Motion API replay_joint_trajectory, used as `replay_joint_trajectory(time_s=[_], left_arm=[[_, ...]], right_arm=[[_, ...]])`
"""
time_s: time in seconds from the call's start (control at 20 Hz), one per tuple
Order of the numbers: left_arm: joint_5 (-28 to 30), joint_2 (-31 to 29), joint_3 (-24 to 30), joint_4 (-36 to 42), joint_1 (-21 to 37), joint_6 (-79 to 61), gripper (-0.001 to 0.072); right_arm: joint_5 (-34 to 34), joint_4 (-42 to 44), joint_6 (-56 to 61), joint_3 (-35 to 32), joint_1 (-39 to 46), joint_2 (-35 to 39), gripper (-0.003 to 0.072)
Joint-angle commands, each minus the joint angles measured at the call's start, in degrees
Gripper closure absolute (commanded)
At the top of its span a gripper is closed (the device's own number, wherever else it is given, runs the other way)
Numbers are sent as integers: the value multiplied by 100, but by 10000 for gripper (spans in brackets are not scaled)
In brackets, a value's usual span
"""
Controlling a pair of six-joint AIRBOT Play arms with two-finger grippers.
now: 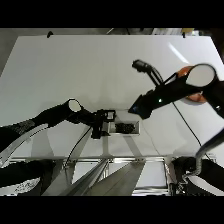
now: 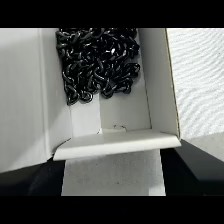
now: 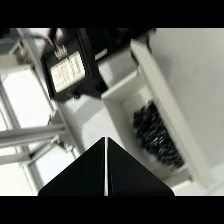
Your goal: Fold the box and place the chain.
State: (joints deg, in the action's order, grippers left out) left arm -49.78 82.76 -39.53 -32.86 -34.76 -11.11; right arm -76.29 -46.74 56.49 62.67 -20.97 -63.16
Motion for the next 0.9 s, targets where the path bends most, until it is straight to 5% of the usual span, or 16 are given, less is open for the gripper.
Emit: replay_joint_trajectory(time_s=[0.0,0.35,0.85], left_arm=[[-2,-4,-2,-2,2,0,394],[0,-4,-2,-2,2,0,394],[0,-4,-2,-2,2,0,394]], right_arm=[[315,98,-468,673,439,-251,671],[-101,-433,-1165,647,525,-1764,671],[-13,-256,-2157,-330,-273,-1753,670]])
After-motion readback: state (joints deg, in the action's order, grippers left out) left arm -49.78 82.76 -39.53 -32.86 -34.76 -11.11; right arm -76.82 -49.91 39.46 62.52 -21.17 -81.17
